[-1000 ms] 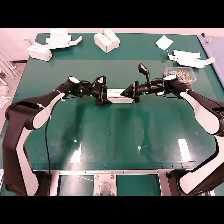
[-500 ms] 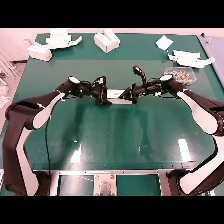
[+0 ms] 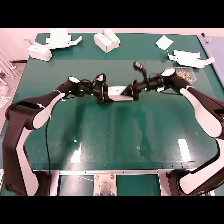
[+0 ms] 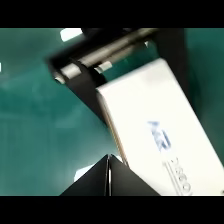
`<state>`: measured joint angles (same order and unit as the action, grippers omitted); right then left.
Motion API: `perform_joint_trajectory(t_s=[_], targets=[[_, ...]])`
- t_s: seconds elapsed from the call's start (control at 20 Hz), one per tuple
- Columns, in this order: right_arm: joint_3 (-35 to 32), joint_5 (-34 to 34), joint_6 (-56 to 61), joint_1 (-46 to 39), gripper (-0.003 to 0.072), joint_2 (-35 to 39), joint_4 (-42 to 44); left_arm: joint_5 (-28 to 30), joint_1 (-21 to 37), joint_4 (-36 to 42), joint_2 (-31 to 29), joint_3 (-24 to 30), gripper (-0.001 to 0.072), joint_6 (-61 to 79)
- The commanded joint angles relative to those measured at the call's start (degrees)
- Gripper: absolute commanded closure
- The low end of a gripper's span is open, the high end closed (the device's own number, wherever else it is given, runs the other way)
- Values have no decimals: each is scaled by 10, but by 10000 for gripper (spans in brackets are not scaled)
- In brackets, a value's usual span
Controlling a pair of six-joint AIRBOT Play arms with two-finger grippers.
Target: Fold the box and place the chain.
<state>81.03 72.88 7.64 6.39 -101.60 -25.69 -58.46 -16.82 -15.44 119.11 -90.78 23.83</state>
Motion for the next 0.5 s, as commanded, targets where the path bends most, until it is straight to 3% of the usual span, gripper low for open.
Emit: perform_joint_trajectory(t_s=[0.0,0.45], targets=[[37,13,34,-6,679,57,46,-6,-2,18,0,0,165,2],[32,11,192,-115,680,211,-17,-5,-3,41,0,0,165,2]])
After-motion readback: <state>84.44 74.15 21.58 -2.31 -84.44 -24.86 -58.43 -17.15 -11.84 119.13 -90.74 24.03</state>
